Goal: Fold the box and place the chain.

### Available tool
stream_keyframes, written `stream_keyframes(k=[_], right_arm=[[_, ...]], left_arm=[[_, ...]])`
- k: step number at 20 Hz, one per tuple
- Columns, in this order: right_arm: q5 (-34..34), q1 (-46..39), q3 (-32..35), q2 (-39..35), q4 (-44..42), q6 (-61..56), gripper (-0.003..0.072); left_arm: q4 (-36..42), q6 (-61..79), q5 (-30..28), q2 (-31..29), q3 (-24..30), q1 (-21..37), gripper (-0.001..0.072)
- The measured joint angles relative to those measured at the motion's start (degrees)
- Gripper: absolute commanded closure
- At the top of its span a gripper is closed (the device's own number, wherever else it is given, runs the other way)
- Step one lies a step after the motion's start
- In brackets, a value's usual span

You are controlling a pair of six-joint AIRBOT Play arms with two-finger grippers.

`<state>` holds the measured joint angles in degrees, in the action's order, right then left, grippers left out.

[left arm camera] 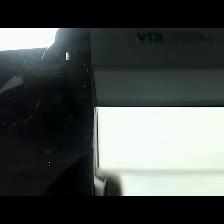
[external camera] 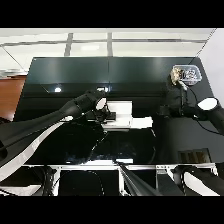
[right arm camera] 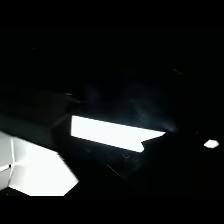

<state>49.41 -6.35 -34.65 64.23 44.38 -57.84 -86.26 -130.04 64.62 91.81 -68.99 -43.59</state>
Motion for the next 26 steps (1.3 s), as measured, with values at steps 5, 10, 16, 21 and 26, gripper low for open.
stream_keyframes(k=[5,10,16,21,26], right_arm=[[8.8,-3.3,2.9,6.1,-5.9,-2.1,0.0675],[13.2,2.6,3.4,10.7,-14.9,6.4,0.0675],[14.8,6.2,2.4,11.8,-21.7,11.0,0.0002],[18.4,8.1,-1.7,12.0,-22.5,8.4,0.0195],[17.4,14.1,-7.6,12.0,-16.0,-0.1,0.0196]], left_arm=[[0.0,0.0,-0.1,0.0,0.0,0.0,0.0683],[0.0,0.0,-0.1,0.0,0.0,0.0,0.0683],[0.0,0.0,-0.2,0.0,0.0,0.0,0.0683],[0.0,0.0,-0.3,0.0,0.0,0.0,0.0683],[0.0,0.0,-0.3,0.0,0.0,0.0,0.0683]])
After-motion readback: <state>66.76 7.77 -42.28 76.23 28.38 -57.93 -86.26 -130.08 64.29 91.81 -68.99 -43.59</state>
